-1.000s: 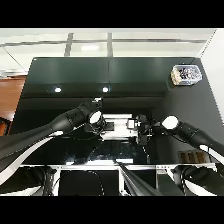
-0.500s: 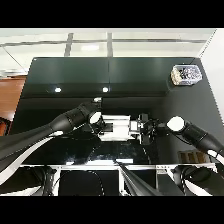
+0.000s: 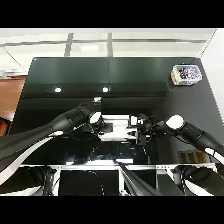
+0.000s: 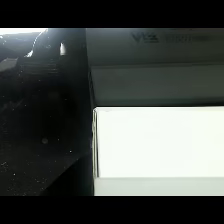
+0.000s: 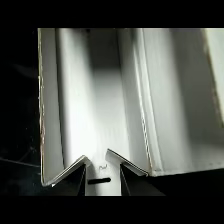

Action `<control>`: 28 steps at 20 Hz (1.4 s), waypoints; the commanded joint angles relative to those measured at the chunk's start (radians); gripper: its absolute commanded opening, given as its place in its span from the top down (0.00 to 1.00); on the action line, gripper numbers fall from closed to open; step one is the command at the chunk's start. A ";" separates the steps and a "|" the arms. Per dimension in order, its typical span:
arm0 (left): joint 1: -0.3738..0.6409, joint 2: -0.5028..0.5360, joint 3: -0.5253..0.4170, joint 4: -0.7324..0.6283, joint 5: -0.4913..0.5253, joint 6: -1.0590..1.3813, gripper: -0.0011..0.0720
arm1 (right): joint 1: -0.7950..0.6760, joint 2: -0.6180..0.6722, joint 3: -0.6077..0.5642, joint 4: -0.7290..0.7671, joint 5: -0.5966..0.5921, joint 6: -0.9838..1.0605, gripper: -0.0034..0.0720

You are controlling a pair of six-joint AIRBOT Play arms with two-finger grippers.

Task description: Fold the box and place the chain.

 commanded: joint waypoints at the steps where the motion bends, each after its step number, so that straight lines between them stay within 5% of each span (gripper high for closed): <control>1: 0.001 -0.001 0.001 -0.001 0.008 0.002 0.95 | 0.001 -0.035 0.000 0.081 -0.003 -0.013 0.63; 10: 0.001 -0.001 0.001 -0.001 0.008 0.002 0.95 | 0.024 -0.076 0.000 0.106 -0.003 -0.011 0.63; 11: 0.001 -0.001 0.001 -0.001 0.008 0.002 0.95 | 0.024 -0.076 0.000 0.106 -0.005 -0.011 0.46; 12: 0.001 -0.001 0.001 -0.001 0.008 0.002 0.95 | 0.024 -0.076 0.000 0.106 -0.004 -0.011 0.43; 14: 0.001 -0.001 0.001 -0.001 0.008 0.002 0.95 | 0.024 -0.076 0.000 0.106 -0.004 -0.011 0.47; 15: 0.001 -0.001 0.001 -0.001 0.007 0.002 0.95 | 0.024 -0.076 0.000 0.106 -0.003 -0.011 0.61; 18: 0.001 -0.001 0.001 -0.001 0.007 0.002 0.95 | 0.024 -0.076 0.000 0.106 -0.007 -0.011 0.62; 20: 0.001 -0.001 0.001 -0.001 0.007 0.002 0.95 | 0.024 -0.076 0.000 0.106 -0.014 -0.011 0.26; 22: 0.001 -0.001 0.001 -0.001 0.008 0.002 0.95 | 0.024 -0.076 0.000 0.106 -0.014 -0.011 0.34; 23: 0.001 -0.001 0.001 -0.001 0.007 0.002 0.95 | 0.024 -0.076 0.000 0.106 -0.011 -0.011 0.55; 24: 0.001 -0.001 0.001 -0.001 0.007 0.002 0.95 | 0.025 -0.076 0.000 0.106 -0.010 -0.011 0.65; 25: 0.001 -0.001 0.001 -0.001 0.007 0.002 0.95 | 0.024 -0.076 0.000 0.105 -0.001 -0.008 0.92; 28: 0.001 -0.001 0.001 0.000 0.007 0.002 0.95 | -0.004 -0.066 0.001 0.100 0.005 0.292 0.94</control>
